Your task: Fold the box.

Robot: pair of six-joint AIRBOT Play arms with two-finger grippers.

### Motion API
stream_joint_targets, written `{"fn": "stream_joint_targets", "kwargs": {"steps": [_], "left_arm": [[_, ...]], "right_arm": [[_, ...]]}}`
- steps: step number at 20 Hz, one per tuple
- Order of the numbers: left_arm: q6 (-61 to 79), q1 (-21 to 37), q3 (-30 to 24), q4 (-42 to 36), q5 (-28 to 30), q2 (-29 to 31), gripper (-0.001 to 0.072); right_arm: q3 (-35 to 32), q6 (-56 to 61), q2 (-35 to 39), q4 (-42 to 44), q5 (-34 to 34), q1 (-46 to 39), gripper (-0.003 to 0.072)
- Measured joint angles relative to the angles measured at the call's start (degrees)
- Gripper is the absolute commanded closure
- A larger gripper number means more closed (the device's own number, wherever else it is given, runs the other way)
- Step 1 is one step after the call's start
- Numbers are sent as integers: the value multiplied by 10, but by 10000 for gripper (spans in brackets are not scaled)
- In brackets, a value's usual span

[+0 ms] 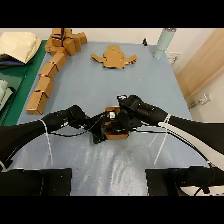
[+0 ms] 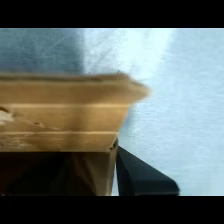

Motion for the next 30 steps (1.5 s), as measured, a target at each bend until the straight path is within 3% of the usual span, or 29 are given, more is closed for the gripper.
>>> {"fn": "stream_joint_targets", "kwargs": {"steps": [1, 3, 6, 7, 9, 21, 25, 28, 30], "left_arm": [[0, 0, 0, 0, 0, 0, 190], [0, 0, 0, 0, 0, 0, 190], [-2, 0, 0, -1, 0, 0, 190], [-2, 0, 0, -1, 0, 0, 190], [1, 0, 0, 0, 0, 0, 190], [0, 0, 0, 0, 0, 0, 190], [0, 0, 0, 0, 0, 0, 190], [0, 0, 0, 0, 0, 0, 190], [0, 0, 0, 0, 0, 0, 190]], "right_arm": [[2, 4, -4, -6, -6, 0, 503], [6, 8, -10, -19, -12, 2, 682], [8, 12, -15, -24, -16, 3, 681], [8, 10, -16, -25, -16, 3, 672], [8, 2, -17, -29, -20, 5, 226], [9, 1, 53, -13, -40, 5, 214], [9, -1, 88, -31, -69, 4, 336], [9, -8, 102, -48, -86, -3, 591], [9, -24, 103, -60, -94, -21, 680]]}}
